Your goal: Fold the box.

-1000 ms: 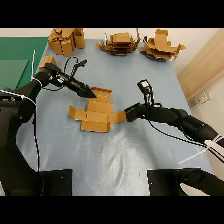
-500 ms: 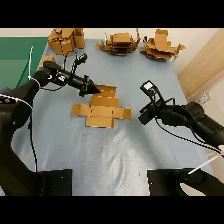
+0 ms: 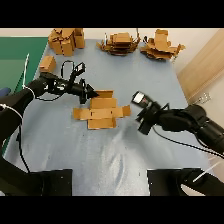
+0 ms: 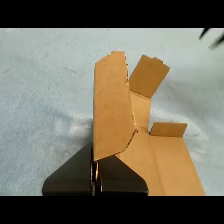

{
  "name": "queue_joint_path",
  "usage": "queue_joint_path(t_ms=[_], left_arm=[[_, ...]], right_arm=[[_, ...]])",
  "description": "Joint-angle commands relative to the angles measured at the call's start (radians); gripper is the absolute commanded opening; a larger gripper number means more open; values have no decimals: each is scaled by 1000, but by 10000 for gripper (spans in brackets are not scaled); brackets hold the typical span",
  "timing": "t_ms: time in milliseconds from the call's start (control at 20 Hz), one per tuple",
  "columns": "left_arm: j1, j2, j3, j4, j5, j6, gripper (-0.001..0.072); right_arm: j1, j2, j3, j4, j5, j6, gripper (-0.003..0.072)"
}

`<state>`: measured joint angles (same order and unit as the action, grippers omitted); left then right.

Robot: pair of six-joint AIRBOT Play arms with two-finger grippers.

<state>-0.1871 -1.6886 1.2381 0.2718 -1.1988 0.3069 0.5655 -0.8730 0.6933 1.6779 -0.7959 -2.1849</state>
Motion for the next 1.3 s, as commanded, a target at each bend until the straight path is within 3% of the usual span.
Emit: queue_joint_path(t_ms=[0, 100, 400, 1000, 1250], left_arm=[[1, 14, -23, 47, 36, 49, 19], [0, 14, -23, 71, 36, 45, 20], [0, 14, -23, 73, 39, 43, 20], [0, 14, -23, 73, 32, 41, 21], [1, 14, -23, 74, -31, 41, 20]], right_arm=[[109, -97, -1, 119, -4, -303, 479], [155, -183, -1, 108, 41, -401, 495], [211, -330, 0, 119, 360, -402, 495], [232, -439, 0, 118, 591, -400, 488], [186, -431, 3, 103, 674, -395, 479]])
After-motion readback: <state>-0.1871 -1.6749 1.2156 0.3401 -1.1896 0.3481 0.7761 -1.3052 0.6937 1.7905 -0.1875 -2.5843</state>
